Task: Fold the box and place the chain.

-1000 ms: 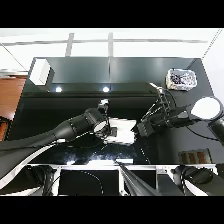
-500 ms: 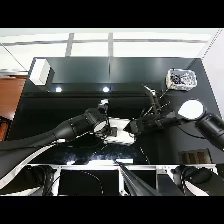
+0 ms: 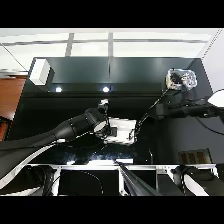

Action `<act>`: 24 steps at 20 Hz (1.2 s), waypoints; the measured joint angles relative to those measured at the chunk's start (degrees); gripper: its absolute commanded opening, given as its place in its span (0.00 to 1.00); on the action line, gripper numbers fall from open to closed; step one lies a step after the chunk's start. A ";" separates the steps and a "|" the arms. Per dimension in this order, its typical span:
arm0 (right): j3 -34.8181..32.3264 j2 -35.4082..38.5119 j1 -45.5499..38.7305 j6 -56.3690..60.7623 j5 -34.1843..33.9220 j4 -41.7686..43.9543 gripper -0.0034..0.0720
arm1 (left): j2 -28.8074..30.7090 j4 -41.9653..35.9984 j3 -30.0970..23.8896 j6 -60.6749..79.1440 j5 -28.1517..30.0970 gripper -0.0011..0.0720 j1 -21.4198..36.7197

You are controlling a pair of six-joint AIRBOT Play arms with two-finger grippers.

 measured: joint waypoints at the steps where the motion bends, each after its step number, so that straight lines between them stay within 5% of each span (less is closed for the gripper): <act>1: -0.15 0.02 -2.60 0.37 -2.23 -2.78 1.00 | 0.00 0.00 0.00 0.00 0.00 0.06 0.00; 8: 3.82 -12.20 -10.03 3.78 -24.09 -11.39 0.98 | 0.00 0.00 0.00 0.00 0.00 0.06 0.00; 14: 15.08 -30.53 -10.54 8.24 -28.15 -10.60 0.96 | 0.00 0.00 0.00 0.00 0.00 0.06 0.00; 17: 19.65 -36.04 -9.51 8.96 -28.20 -10.51 0.72 | 0.00 0.00 0.00 0.00 0.00 0.06 0.02; 19: 21.88 -38.16 -8.55 9.11 -28.22 -10.49 0.11 | 0.00 0.00 0.00 0.00 0.00 0.06 0.00; 24: 24.11 -39.52 -7.54 9.25 -24.28 -10.75 0.11 | 0.00 0.00 0.00 0.00 0.07 0.06 0.00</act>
